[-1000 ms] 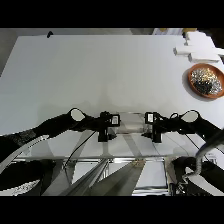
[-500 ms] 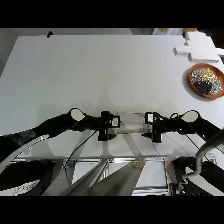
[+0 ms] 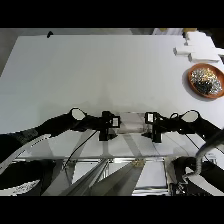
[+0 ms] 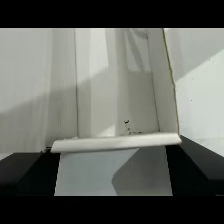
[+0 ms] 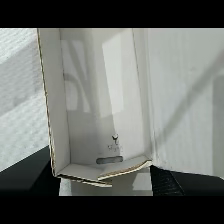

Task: Fold the box and place the chain.

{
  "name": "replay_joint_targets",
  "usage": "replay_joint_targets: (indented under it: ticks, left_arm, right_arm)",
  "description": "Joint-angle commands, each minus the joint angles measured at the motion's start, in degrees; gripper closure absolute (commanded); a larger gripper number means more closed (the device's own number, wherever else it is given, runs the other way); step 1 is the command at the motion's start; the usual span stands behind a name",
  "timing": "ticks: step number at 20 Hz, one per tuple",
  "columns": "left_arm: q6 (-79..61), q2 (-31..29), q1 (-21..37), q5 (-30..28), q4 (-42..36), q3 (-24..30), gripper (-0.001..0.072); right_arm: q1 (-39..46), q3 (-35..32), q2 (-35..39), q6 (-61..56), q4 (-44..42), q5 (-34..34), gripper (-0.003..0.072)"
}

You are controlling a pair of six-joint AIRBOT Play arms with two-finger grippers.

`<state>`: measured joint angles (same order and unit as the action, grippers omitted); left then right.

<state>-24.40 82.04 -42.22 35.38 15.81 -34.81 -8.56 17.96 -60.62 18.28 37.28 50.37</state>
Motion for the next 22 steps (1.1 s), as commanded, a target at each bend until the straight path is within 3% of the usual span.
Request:
replay_joint_targets:
  ticks: [1,15,18,20,21,22]
  left_arm:
    - [2.2,1.4,0.0,0.0,-0.4,0.0,0.0018]
    - [1.2,0.3,-0.4,-0.9,-3.8,0.0,0.0027]
    - [0.2,0.3,-0.4,-0.9,-3.8,0.0,0.0129]
    - [-0.1,0.3,-0.4,-0.9,-3.8,0.0,0.0343]
    - [-0.1,0.3,-0.5,-0.9,-3.8,0.0,0.0391]
    - [-0.1,0.3,-0.4,-0.9,-3.8,0.0,0.039]
  right_arm:
    - [0.0,0.0,0.0,0.0,0.0,-0.1,0.0286]
    - [0.0,0.0,0.0,0.0,0.0,-0.1,0.0286]
    - [0.0,0.0,0.0,0.0,0.0,-0.1,0.0286]
    - [0.0,0.0,0.0,0.0,0.0,-0.1,0.0286]
    - [0.0,0.0,0.0,0.0,0.0,-0.1,0.0286]
    - [0.0,0.0,0.0,0.0,0.0,-0.1,0.0286]
